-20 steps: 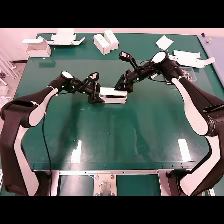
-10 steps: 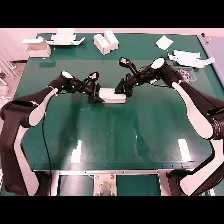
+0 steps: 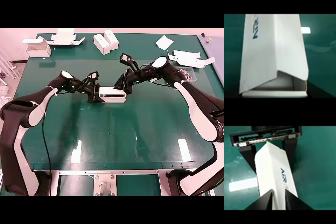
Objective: Fold the box and place the chain.
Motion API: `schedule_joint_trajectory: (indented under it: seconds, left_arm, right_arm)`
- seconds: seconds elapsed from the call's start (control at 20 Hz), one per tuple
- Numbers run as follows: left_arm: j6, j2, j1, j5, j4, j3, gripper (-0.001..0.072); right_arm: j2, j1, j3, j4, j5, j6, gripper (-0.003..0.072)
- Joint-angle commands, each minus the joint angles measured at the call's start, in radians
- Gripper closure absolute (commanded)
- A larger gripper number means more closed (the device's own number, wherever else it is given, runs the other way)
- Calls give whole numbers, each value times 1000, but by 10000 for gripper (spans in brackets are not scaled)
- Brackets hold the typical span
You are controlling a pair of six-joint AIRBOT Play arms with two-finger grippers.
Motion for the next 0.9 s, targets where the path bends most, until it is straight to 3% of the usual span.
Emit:
schedule_joint_trajectory:
  seconds: [0.0,0.3,0.85]
  left_arm:
    - [1,1,0,0,0,0,169]
    - [1,1,0,0,0,0,169]
    - [1,1,0,0,0,0,169]
  right_arm:
    - [3,0,-22,0,-3,-3,509]
    - [3,4,-41,1,-78,-27,517]
    - [4,21,-91,6,-76,-30,521]
